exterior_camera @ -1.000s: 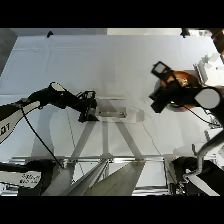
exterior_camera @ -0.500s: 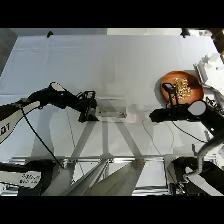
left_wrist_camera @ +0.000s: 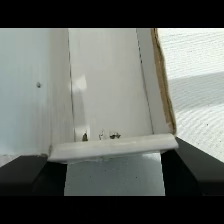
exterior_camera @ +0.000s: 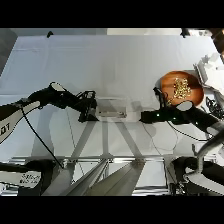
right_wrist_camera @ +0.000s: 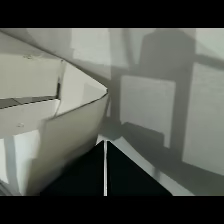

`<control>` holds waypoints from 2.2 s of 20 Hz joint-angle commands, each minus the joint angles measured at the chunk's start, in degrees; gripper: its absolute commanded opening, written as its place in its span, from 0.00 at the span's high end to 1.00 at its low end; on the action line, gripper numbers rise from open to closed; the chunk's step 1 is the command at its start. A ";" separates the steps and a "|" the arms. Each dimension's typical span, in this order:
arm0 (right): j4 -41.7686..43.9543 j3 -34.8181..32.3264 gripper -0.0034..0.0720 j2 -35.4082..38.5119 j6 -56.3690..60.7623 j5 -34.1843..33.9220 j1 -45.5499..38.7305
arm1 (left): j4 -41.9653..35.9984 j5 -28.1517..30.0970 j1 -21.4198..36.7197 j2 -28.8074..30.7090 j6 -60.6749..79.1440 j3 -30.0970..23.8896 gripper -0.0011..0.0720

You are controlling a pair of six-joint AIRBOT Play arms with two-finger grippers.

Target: Fold the box and place the chain.

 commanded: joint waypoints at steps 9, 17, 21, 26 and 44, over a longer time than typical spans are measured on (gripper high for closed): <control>17.03 0.02 0.70 -0.83 -6.43 1.77 2.45 | 0.00 0.02 0.02 0.02 0.00 0.02 0.78; 17.20 0.02 0.72 3.23 -6.49 1.64 2.45 | 0.02 0.02 0.02 0.02 0.00 0.02 0.78; 17.05 0.02 0.60 4.63 -6.49 1.20 2.45 | 0.02 0.02 0.02 0.02 0.00 0.02 0.78; 15.06 0.02 0.35 4.66 -6.49 -5.18 5.57 | 0.00 0.00 0.02 0.02 0.00 0.02 0.78; -5.97 4.61 0.32 2.97 12.04 -19.61 18.14 | 0.00 0.02 0.02 0.02 0.00 0.02 0.78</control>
